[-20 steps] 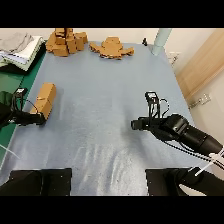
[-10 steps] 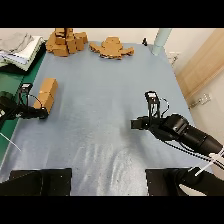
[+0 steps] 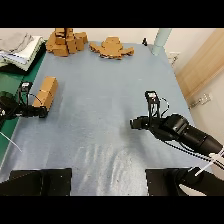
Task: Fold the box.
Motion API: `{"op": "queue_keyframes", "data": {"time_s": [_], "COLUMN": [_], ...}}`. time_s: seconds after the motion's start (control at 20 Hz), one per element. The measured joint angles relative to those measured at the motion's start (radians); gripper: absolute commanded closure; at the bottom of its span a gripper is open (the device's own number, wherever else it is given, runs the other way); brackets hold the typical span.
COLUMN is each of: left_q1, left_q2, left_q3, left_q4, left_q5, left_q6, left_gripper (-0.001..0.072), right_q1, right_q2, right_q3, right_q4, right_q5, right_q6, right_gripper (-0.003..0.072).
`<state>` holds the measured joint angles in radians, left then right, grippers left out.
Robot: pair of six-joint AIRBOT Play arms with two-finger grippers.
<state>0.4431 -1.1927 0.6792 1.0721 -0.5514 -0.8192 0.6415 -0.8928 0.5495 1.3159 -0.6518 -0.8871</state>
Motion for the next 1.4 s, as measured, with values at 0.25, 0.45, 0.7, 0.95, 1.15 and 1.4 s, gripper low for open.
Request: {"op": "queue_keyframes", "data": {"time_s": [0.25, 0.45, 0.7, 0.95, 1.15, 1.4], "left_q1": [0.000, 0.000, 0.011, 0.018, 0.018, -0.004], "left_q2": [-0.009, -0.014, -0.013, -0.013, -0.013, 0.008], "left_q3": [0.000, 0.000, 0.033, 0.166, 0.277, 0.357], "left_q4": [0.000, 0.018, 0.095, 0.160, 0.177, 0.180], "left_q5": [0.003, -0.008, -0.152, -0.449, -0.684, -0.890], "left_q6": [0.000, -0.003, -0.011, -0.103, -0.215, -0.279], "left_gripper": [0.0009, 0.0009, 0.0008, 0.0011, 0.0698, 0.0706], "right_q1": [0.000, 0.000, 0.000, 0.000, 0.000, 0.000], "right_q2": [0.000, 0.000, 0.000, 0.000, 0.000, -0.005], "right_q3": [0.000, 0.000, 0.000, 0.000, 0.000, 0.011], "right_q4": [0.002, 0.002, 0.002, 0.003, 0.018, 0.060], "right_q5": [0.000, 0.000, 0.001, 0.000, -0.007, -0.014], "right_q6": [0.000, 0.000, 0.000, 0.000, 0.000, -0.001], "right_gripper": [0.0670, 0.0670, 0.0670, 0.0670, 0.0670, 0.0670]}}
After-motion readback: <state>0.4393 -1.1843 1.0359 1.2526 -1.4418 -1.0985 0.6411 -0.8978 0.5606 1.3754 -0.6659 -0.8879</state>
